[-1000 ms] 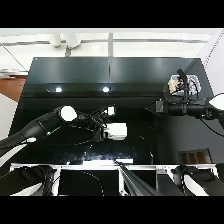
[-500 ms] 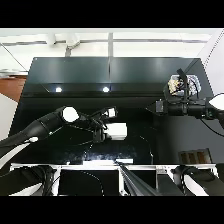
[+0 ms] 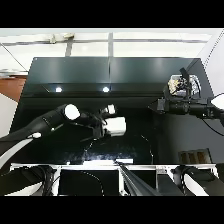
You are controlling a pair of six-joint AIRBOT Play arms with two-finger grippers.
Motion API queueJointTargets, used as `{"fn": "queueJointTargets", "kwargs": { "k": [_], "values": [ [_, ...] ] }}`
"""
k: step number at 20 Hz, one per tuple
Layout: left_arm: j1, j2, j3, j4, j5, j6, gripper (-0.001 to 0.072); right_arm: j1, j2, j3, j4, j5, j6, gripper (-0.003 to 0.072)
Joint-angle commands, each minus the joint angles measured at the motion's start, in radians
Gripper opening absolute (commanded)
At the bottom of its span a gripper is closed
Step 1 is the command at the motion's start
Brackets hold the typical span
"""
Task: Fold the box and place the chain.
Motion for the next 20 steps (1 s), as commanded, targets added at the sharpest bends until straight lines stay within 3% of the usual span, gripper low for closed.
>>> {"fn": "queueJointTargets", "kwargs": {
  "k": [1,3,6,7,10,14,16,19,20],
  "values": [
    [0.146,0.011,0.075,0.073,-0.061,-0.131,0.0446,-0.029,0.001,0.0,0.001,0.006,0.0,0.0043],
    [0.306,0.01,0.14,0.181,-0.079,-0.211,0.0446,-0.03,0.001,0.0,0.001,0.003,0.0,0.0043],
    [0.604,-0.027,0.261,0.273,-0.019,-0.305,0.0446,-0.03,0.001,0.0,0.002,0.004,0.0,0.0043],
    [0.703,-0.064,0.313,0.272,-0.005,-0.332,0.0447,-0.029,0.001,0.0,0.003,0.003,-0.001,0.0043],
    [0.932,-0.251,0.553,0.28,-0.085,-0.46,0.0447,-0.017,0.001,0.0,0.005,-0.02,-0.002,0.0043],
    [1.014,-0.468,0.805,0.357,-0.047,-0.563,0.0447,-0.01,0.001,0.0,0.008,-0.026,-0.002,0.0043],
    [1.008,-0.55,0.887,0.43,-0.02,-0.637,0.045,-0.007,0.001,0.0,0.009,-0.027,-0.002,0.0043],
    [0.997,-0.665,0.982,0.429,-0.065,-0.695,0.045,-0.005,0.001,0.0,0.009,-0.045,0.002,0.0043],
    [0.993,-0.694,1.006,0.431,-0.08,-0.719,0.0518,-0.005,0.001,0.0,0.009,-0.045,0.002,0.0043]
  ]
}}
